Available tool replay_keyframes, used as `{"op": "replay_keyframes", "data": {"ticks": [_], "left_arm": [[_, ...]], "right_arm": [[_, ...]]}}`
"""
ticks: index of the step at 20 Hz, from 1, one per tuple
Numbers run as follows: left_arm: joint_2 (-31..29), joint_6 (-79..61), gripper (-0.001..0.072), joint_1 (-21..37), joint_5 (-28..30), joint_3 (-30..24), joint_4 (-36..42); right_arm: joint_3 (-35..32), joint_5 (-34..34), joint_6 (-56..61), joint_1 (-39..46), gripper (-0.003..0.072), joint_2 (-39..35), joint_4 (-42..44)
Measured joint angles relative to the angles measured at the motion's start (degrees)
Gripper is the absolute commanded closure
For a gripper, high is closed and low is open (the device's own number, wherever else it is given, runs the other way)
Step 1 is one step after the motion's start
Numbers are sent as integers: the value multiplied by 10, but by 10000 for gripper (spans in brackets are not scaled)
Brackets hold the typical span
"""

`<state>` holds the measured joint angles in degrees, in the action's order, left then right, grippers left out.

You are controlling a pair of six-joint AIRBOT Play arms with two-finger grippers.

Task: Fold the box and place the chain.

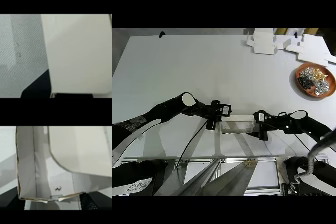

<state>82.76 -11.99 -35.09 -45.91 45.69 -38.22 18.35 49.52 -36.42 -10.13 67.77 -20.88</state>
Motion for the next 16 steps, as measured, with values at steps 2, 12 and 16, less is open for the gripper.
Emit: {"op": "replay_keyframes", "data": {"ticks": [2, 12, 16], "left_arm": [[0, 0, 699, 0, 0, 0, 0], [0, 0, 699, 0, 0, 0, 0], [0, 0, 699, 0, 0, 0, 0]], "right_arm": [[3, -3, 0, -5, 49, 3, 1], [7, -7, 0, -9, 278, 8, -2], [7, -8, 1, -9, 277, 8, -3]]}}
